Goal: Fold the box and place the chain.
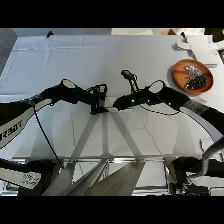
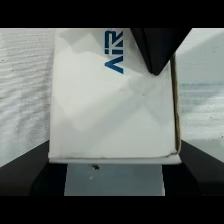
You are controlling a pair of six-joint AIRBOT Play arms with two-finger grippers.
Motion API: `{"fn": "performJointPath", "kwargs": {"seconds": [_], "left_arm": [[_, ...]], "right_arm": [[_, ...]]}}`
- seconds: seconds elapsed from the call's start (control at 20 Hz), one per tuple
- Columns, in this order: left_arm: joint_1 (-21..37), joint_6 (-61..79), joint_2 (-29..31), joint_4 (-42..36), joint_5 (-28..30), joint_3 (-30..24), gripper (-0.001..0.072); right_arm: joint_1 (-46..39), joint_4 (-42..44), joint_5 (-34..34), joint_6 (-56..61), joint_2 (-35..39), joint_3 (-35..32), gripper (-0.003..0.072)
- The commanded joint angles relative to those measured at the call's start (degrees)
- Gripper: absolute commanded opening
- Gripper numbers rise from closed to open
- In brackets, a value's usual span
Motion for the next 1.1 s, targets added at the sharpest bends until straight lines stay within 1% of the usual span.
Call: {"fn": "performJointPath", "kwargs": {"seconds": [0.0,0.15,0.25,0.35,0.45,0.5,0.7,0.8,0.85,0.95,1.05], "left_arm": [[0.00,-0.04,0.02,-0.15,0.09,0.00,0.0256],[0.00,-0.04,0.02,-0.13,0.09,0.00,0.0256],[0.00,-0.04,0.02,-0.13,0.11,0.00,0.0256],[0.00,-0.04,0.02,-0.15,0.09,0.00,0.0256],[0.00,-0.04,0.02,-0.13,0.09,0.00,0.0256],[0.00,-0.04,0.02,-0.13,0.09,0.00,0.0256],[0.00,-0.04,0.02,-0.13,0.09,0.00,0.0256],[0.00,-0.04,0.02,-0.13,0.09,0.00,0.0256],[0.00,-0.04,0.02,-0.13,0.09,0.00,0.0256],[0.00,-0.04,0.02,-0.13,0.11,0.00,0.0256],[0.00,-0.04,0.02,-0.15,0.09,0.00,0.0256]], "right_arm": [[-0.07,-0.11,-0.72,0.13,2.34,0.00,0.0012],[-1.60,-0.17,-0.96,0.15,8.13,0.00,0.0012],[-3.72,-0.55,0.83,0.24,13.22,0.00,0.0012],[-6.45,-3.67,3.58,1.86,19.19,0.00,0.0012],[-9.64,-10.08,7.13,6.10,25.51,0.00,0.0012],[-11.41,-14.73,9.03,8.81,28.87,0.00,0.0012],[-17.70,-36.57,16.20,20.06,39.52,0.00,0.0012],[-21.18,-44.52,18.99,24.94,41.35,0.00,0.0012],[-22.82,-46.49,19.82,26.47,41.24,-0.04,0.0012],[-25.24,-47.63,19.43,29.14,41.16,-0.44,0.0012],[-25.57,-47.54,19.39,29.14,41.16,-0.44,0.0012]]}}
